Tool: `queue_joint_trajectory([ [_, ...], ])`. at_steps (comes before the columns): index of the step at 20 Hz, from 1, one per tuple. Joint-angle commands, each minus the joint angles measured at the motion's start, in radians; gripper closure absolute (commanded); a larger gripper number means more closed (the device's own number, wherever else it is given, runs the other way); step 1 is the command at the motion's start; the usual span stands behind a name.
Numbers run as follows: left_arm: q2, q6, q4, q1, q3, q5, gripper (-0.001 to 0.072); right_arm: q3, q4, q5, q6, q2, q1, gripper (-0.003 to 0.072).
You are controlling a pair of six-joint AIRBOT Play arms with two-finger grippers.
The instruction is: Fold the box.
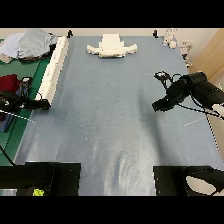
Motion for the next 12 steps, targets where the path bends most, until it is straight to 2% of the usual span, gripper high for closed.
queue_joint_trajectory([
  [1,0.014,-0.004,0.011,0.002,0.002,-0.001,0.0010,0.000,0.000,0.000,0.000,0.000,0.000,0.0680],
  [3,0.054,-0.006,0.050,0.002,0.003,-0.017,0.0010,0.000,0.000,0.000,0.000,0.000,0.000,0.0680],
  [6,0.154,-0.009,0.113,0.002,0.003,-0.098,0.0010,0.000,0.000,0.000,0.000,0.000,0.000,0.0680],
  [10,0.349,-0.079,0.272,0.002,0.003,-0.301,0.0011,0.000,0.000,0.000,0.000,0.000,0.000,0.0680],
  [12,0.455,-0.140,0.309,0.002,0.003,-0.384,0.0011,0.000,0.000,0.000,0.000,0.000,0.000,0.0680],
])
